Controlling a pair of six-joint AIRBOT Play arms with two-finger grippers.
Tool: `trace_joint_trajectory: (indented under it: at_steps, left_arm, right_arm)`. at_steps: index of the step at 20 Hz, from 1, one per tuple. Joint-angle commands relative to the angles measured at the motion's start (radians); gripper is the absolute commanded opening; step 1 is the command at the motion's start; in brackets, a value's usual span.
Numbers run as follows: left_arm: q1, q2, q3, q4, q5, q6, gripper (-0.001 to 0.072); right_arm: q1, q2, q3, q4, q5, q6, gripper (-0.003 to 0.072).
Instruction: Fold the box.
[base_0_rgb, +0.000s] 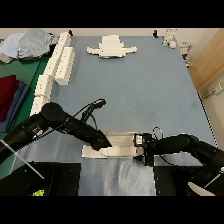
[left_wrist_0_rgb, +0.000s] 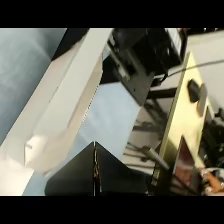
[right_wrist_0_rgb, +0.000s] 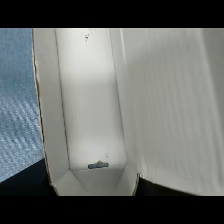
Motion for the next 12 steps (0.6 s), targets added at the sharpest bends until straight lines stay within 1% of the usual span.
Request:
trace_joint_trajectory:
  at_steps: [1, 3, 4, 6, 12]
  left_arm:
    - [-0.045, -0.135, 0.038, -0.076, 0.212, -0.043, 0.0014]
    - [-0.008, -0.209, 0.078, -0.076, 0.259, -0.044, 0.0013]
    - [0.012, -0.241, 0.093, -0.076, 0.261, -0.046, 0.0014]
    - [0.040, -0.303, 0.106, -0.075, 0.254, -0.087, 0.0014]
    - [0.031, -0.449, 0.104, -0.069, 0.198, -0.119, 0.0013]
  right_arm:
    - [0.000, 0.001, 0.000, 0.000, 0.000, 0.000, 0.0515]
    - [0.000, 0.001, 0.000, 0.000, 0.000, 0.000, 0.0515]
    - [0.000, 0.001, 0.000, 0.000, 0.000, 0.000, 0.0515]
    - [0.000, 0.001, 0.000, 0.000, 0.000, 0.000, 0.0515]
    - [0.000, 0.001, 0.000, 0.000, 0.000, 0.000, 0.0515]
